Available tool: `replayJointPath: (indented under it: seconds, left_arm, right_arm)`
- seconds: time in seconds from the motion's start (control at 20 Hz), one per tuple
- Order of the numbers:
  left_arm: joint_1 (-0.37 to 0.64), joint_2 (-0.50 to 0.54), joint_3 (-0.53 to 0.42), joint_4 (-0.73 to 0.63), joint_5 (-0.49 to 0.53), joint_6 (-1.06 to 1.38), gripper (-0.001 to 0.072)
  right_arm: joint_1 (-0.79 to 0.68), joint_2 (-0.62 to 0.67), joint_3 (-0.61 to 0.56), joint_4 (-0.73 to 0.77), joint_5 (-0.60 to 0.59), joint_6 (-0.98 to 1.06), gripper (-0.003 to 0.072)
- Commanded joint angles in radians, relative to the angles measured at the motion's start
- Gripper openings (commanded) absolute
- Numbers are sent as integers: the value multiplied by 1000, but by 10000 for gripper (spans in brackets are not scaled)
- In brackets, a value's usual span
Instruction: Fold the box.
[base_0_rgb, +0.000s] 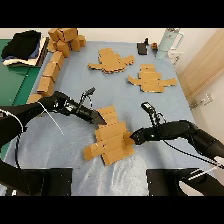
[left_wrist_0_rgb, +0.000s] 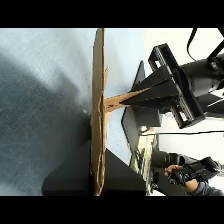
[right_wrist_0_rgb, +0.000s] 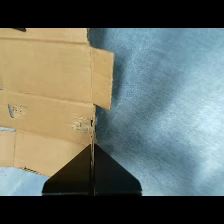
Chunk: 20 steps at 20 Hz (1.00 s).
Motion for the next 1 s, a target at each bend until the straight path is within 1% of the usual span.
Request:
replayJointPath:
  seconds: [0.0, 0.05, 0.1, 0.15, 0.2, 0.35, 0.45, 0.6, 0.7, 0.75, 0.85, 0.95]
  left_arm:
    - [-12, 0, 1, -5, 1, 10, 16]
    - [-14, 0, 2, -5, 11, 19, 15]
    - [-17, 0, 2, -5, 14, 40, 15]
    - [-20, 1, 3, -4, 14, 61, 15]
    - [-28, 6, 2, -3, 16, 80, 14]
    - [-73, 53, 2, 30, 60, 140, 13]
    - [-118, 109, 2, 37, 120, 200, 13]
    - [-191, 195, 2, 37, 213, 317, 14]
    - [-233, 261, 2, 38, 304, 418, 13]
    - [-251, 293, 1, 38, 355, 475, 13]
    - [-279, 333, -10, 37, 421, 557, 13]
    - [-308, 337, -37, 37, 438, 612, 14]
  right_arm:
    - [0, 0, 0, -6, 18, 0, 5]
    - [0, 0, 0, -14, 24, 0, 16]
    - [0, 0, 2, -38, 31, 4, 154]
    - [-8, 0, 10, -82, 37, 68, 325]
    - [-23, 0, 26, -143, 39, 169, 380]
    - [-100, 2, 115, -397, -1, 435, 380]
    - [-154, 2, 171, -484, -26, 528, 376]
    - [-208, 2, 206, -485, -19, 584, 363]
    - [-209, -5, 206, -481, -9, 610, 283]
    - [-209, -13, 206, -478, -9, 613, 283]
    - [-208, -25, 206, -462, -6, 613, 284]
    - [-208, -35, 206, -451, 7, 613, 284]
